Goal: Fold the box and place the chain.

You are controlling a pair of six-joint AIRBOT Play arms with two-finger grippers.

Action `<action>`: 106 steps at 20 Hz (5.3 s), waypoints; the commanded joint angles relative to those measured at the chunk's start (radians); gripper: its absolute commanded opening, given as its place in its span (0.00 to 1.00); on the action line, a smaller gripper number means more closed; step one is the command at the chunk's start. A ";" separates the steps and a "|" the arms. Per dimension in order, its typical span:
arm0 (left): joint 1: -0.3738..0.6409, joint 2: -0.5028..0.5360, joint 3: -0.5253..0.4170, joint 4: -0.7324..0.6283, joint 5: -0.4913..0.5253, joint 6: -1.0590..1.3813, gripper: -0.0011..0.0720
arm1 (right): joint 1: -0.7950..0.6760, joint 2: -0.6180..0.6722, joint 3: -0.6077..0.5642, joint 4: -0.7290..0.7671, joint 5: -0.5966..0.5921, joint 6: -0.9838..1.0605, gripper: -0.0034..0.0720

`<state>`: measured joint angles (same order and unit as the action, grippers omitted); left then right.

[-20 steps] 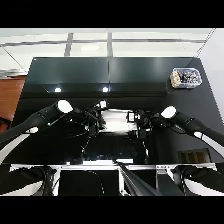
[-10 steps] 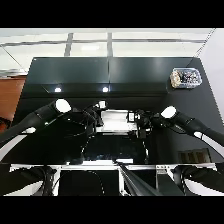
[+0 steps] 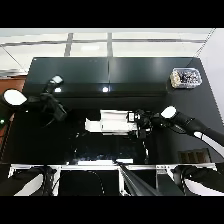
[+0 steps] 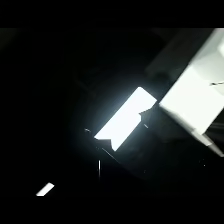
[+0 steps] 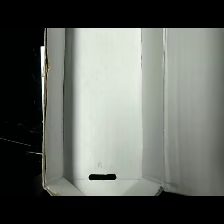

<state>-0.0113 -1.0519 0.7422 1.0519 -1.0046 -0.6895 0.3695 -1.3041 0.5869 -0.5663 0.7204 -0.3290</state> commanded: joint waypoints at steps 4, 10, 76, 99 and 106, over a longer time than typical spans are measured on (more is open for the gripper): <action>0.241 -0.237 -0.085 -0.327 -0.339 -0.328 0.05 | 0.001 0.000 0.000 0.001 -0.008 0.007 0.66; 0.042 -0.365 -0.094 -0.338 -0.135 -0.420 0.05 | 0.001 0.000 0.000 0.006 -0.010 0.007 0.66; -0.698 -0.369 0.238 0.361 0.038 -1.211 0.64 | 0.001 0.000 0.000 0.008 -0.012 0.008 0.66; -0.822 -0.468 0.355 0.526 -0.046 -1.727 0.49 | 0.001 0.000 0.000 0.007 -0.011 0.007 0.66; -0.822 -0.470 0.355 0.526 -0.047 -1.723 0.05 | 0.001 0.000 0.000 0.008 -0.011 0.007 0.66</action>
<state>-0.8330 -1.5208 1.0958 1.5814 -1.0580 -2.4088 0.3695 -1.3041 0.5869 -0.5594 0.7082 -0.3244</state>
